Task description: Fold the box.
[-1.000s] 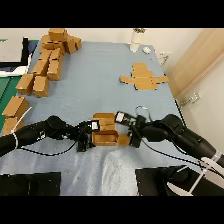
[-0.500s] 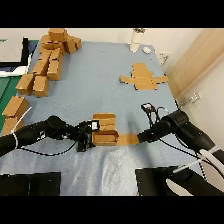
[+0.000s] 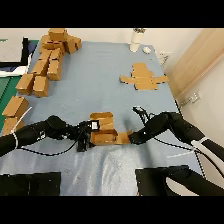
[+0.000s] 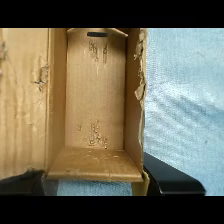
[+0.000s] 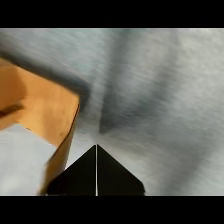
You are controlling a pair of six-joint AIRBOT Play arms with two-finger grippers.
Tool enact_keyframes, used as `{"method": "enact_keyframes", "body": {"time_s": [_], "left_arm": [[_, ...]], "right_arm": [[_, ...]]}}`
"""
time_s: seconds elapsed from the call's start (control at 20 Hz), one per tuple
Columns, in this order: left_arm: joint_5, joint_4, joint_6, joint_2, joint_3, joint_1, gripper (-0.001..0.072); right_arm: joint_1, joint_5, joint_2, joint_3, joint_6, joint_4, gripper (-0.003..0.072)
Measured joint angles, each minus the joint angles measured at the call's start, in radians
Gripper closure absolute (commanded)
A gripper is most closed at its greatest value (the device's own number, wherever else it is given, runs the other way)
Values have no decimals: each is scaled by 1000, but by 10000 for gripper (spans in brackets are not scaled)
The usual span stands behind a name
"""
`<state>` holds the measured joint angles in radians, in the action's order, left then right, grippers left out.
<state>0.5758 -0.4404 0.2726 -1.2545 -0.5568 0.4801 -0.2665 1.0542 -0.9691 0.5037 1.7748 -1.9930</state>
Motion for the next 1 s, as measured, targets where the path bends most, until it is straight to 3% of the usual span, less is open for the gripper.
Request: {"method": "enact_keyframes", "body": {"time_s": [0.45,0.5,0.55,1.0], "left_arm": [[2,0,0,0,0,0,183],[2,0,0,0,0,0,183],[2,0,0,0,0,0,183],[2,0,0,0,0,0,183]], "right_arm": [[2,-8,80,-3,58,-46,674],[2,-15,82,-2,60,-51,587],[2,-19,85,0,64,-57,556],[-3,-35,90,1,104,-204,556]]}}
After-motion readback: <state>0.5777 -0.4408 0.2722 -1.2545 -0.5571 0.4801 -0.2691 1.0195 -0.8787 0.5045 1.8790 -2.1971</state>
